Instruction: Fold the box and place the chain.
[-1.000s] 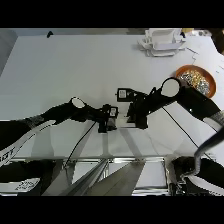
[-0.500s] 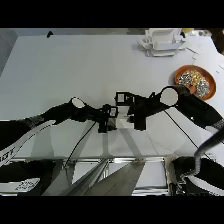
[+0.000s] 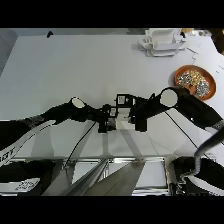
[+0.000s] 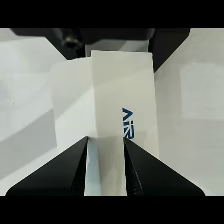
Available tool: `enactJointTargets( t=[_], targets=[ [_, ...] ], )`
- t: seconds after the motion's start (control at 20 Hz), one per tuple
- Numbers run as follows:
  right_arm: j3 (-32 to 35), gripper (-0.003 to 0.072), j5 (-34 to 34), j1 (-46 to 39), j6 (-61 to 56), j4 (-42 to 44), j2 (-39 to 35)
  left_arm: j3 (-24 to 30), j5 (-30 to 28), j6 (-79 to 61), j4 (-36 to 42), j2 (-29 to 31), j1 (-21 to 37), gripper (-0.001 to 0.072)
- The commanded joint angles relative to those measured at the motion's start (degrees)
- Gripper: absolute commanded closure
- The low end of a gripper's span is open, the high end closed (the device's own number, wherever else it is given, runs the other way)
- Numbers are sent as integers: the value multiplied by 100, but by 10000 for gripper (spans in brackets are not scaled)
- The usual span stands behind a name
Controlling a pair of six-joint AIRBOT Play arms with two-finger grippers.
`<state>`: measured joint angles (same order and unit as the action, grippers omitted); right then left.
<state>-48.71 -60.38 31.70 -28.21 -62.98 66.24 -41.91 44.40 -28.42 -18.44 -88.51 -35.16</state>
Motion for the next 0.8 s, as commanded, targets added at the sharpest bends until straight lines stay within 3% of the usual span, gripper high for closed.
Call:
enactJointTargets(
  t=[0.0, 0.2, 0.65, 0.75],
  targets=[
    [96, 466, -9, 2, -2, -7, -4, 0, 0, -4, -2, 2, 4, 570],
    [103, 510, 199, 2, -9, -22, -4, 0, 0, -4, -2, 2, 4, 570],
    [103, 521, 323, 2, -50, -24, -4, 0, 0, -4, -2, 2, 4, 570],
    [103, 617, 334, 2, -50, -52, -4, 0, 0, -4, -2, 2, 4, 570]
  ],
)
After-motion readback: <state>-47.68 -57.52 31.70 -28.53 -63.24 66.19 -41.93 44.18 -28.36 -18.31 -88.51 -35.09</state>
